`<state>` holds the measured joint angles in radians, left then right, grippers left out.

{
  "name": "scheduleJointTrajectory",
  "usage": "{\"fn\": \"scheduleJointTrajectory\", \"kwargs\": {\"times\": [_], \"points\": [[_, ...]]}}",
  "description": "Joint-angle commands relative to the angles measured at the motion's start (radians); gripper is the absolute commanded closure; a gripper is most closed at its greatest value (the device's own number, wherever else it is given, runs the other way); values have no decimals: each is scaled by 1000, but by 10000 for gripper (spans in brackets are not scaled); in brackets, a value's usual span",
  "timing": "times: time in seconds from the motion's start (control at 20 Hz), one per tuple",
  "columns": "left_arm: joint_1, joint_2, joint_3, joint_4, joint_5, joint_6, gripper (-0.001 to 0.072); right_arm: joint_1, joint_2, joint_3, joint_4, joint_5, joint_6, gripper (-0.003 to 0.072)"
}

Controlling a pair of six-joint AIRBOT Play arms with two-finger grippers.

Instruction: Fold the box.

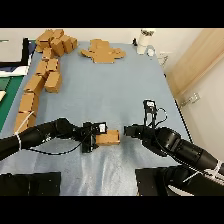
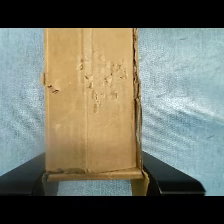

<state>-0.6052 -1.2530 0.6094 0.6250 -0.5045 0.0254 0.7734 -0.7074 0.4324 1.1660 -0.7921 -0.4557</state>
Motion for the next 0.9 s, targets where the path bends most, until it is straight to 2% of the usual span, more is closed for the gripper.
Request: {"fn": "scheduleJointTrajectory", "kwargs": {"times": [0.0, 0.2, 0.45, 0.65, 0.85], "points": [[5, 7, 1, -7, -6, -32, 239, 0, -3, 1, -56, 9, 109, 682], [108, 55, 26, 43, 35, -338, 239, 0, -3, 0, -94, 6, 146, 682], [427, 89, 71, 120, 42, -616, 239, 0, -3, 0, -130, 6, 146, 682], [688, 89, 71, 120, 38, -741, 239, 0, -3, 0, -139, 6, 145, 682], [812, 88, 71, 120, 39, -760, 239, 0, -3, 1, -148, 7, 142, 682]]}}
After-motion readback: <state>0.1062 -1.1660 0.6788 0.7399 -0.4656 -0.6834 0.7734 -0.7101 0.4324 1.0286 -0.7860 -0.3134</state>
